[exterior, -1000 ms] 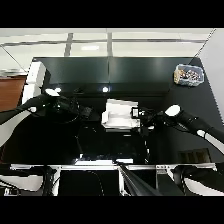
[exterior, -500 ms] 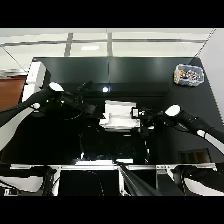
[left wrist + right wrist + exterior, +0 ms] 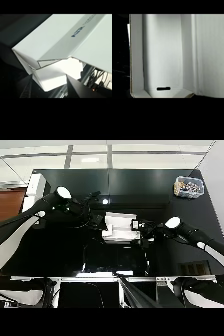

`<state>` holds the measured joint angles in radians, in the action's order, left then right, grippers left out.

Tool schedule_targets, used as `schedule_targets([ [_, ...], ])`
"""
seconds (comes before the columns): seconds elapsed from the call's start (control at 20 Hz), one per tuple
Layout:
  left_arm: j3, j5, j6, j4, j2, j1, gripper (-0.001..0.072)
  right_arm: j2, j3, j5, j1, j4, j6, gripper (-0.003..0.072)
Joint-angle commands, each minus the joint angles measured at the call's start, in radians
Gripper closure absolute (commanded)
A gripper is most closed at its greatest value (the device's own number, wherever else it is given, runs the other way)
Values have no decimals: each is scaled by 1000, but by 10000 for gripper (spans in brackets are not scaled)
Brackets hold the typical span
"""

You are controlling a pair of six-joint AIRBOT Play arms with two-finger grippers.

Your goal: Fold the box and place the chain.

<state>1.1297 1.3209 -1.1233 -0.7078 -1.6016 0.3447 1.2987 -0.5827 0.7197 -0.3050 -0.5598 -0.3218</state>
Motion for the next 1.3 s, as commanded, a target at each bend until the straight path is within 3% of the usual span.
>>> schedule_targets([
  [0.0,31,3,-140,-100,1,32,222,0,1,-1,-1,1,0,397],
  [0.6,34,-107,-285,-156,3,131,223,0,1,-1,-1,1,0,397],
  [0.95,34,-151,-448,-349,3,186,223,0,0,-2,-1,1,0,397],
  [1.25,53,-158,-616,-621,3,277,223,0,1,-2,-1,1,0,397],
])
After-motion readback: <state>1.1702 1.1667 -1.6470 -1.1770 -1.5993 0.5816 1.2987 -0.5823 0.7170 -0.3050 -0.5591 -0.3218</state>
